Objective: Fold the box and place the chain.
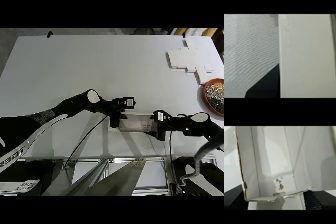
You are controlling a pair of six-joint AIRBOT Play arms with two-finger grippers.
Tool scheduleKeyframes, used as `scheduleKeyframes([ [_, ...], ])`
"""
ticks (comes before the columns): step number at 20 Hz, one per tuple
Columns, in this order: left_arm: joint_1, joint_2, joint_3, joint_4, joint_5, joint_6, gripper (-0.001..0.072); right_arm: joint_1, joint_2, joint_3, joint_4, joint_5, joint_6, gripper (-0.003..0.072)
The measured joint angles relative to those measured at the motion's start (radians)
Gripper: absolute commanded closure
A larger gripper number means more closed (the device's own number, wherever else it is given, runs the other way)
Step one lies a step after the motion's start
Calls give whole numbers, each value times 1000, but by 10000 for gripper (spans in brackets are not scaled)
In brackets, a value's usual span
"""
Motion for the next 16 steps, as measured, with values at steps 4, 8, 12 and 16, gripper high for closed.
scheduleKeyframes([
  [4, 0, 0, 0, 0, 1, 0, 699, 0, -64, 14, 12, 11, -12, 38],
  [8, 0, 0, 0, 0, 1, -1, 699, 0, -117, 29, 12, 14, -23, 40],
  [12, 0, 0, 0, 0, 1, -1, 699, 0, -140, 41, 8, 16, -34, 173],
  [16, 0, 0, 0, 0, 1, -1, 699, 0, -146, 44, -14, 16, -38, 289],
])
